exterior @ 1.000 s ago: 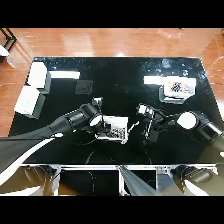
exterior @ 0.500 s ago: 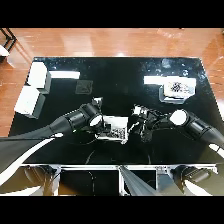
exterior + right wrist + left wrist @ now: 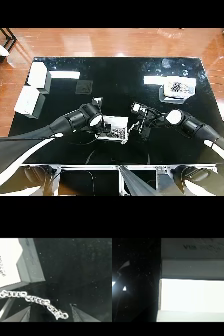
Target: Fold the box and place the chain.
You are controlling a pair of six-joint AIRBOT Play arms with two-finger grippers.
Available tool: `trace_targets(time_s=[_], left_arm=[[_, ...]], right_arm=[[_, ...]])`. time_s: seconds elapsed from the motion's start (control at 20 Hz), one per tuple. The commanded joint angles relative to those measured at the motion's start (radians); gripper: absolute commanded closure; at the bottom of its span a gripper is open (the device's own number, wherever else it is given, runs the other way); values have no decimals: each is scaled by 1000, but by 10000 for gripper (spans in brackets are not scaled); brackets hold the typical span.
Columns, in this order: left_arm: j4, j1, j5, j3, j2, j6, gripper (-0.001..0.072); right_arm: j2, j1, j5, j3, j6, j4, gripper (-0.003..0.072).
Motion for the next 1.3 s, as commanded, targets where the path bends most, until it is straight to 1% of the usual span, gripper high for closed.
trace_targets(time_s=[0.0, 0.35, 0.6, 0.65, 0.7, 0.8, 0.85, 0.9, 0.95, 1.0, 1.05, 1.15, 1.25], left_arm=[[0, 0, 0, 0, 0, 0, 689], [0, 0, 0, 0, 0, 0, 689], [-1, 0, 0, 0, 0, 0, 689], [-1, 0, 0, 0, 0, 0, 689], [-1, 0, 0, 0, 0, 0, 689], [0, 0, 0, 0, 0, 0, 689], [0, 0, 0, 0, 0, 0, 689], [0, 0, 0, 0, 0, 0, 689], [0, 0, 0, 0, 0, 0, 689], [0, 0, 0, 0, 0, 0, 689], [0, 0, 0, 0, 0, 0, 689], [0, 0, 0, 0, 0, 0, 689], [0, 0, 0, 0, 0, 0, 689]], right_arm=[[-7, 0, -14, 0, 14, -2, 121], [-8, 0, -13, 0, 25, -27, 122], [-41, 0, -9, 0, 29, -26, 124], [-41, 0, -13, 0, 29, -24, 229], [-41, 0, -16, 0, 31, -22, 273], [-41, 0, -23, 0, 36, -22, 283], [-41, 0, -22, 0, 36, -23, 446], [-41, 0, -22, 0, 36, -23, 496], [-41, 0, -23, 0, 36, -22, 498], [-40, 0, -22, 0, 37, -23, 559], [-39, 0, -20, 1, 42, -23, 662], [-25, 0, -21, 6, 132, -24, 662], [17, 0, -19, 8, 184, -24, 663]])
